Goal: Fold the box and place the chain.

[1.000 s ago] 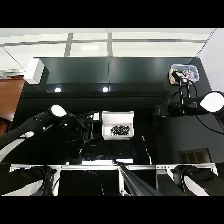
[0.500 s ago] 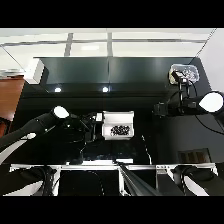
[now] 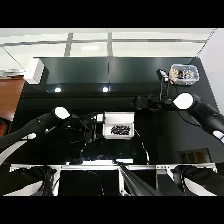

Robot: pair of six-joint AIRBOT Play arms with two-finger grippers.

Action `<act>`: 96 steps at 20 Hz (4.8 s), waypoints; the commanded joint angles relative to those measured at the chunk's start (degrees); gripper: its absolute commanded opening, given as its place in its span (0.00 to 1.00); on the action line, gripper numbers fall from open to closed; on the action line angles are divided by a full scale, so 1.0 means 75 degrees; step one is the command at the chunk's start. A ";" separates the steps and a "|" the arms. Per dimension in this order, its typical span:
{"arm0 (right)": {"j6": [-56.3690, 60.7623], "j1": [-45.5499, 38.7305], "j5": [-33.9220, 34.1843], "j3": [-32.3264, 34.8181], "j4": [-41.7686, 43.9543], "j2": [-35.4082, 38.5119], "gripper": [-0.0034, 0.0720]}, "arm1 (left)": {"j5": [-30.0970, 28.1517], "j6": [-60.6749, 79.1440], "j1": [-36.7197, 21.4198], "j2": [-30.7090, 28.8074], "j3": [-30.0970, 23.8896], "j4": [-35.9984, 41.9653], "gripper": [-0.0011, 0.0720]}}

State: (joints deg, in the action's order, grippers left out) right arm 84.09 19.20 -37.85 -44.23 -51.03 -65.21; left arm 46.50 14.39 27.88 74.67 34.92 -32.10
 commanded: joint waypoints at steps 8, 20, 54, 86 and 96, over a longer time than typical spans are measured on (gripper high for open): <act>-0.7172 0.0274 -0.3232 -0.0909 0.0414 -0.0143 0.97 | 0.0000 0.0003 0.0015 0.0006 0.0006 -0.0029 0.49; -0.8285 0.0656 -0.3322 -0.0248 0.0341 -0.0160 0.97 | 0.0000 0.0000 0.0015 0.0006 0.0006 -0.0029 0.49; -0.8591 0.0664 -0.3177 -0.0122 0.0189 -0.0152 0.51 | 0.0003 0.0000 0.0015 0.0006 0.0006 -0.0029 0.49; -0.4607 0.0659 -0.3133 0.0522 0.2489 0.0571 0.05 | 0.0006 0.0000 0.0015 0.0006 0.0006 -0.0029 0.49; -0.3826 0.0662 -0.2422 0.1102 0.3669 -0.1093 0.06 | 0.0006 0.0000 0.0015 0.0006 0.0006 -0.0029 0.49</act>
State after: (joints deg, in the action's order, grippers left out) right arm 51.90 24.14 -56.99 -36.34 -21.58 -70.37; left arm 46.59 14.39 27.99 74.67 34.92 -32.32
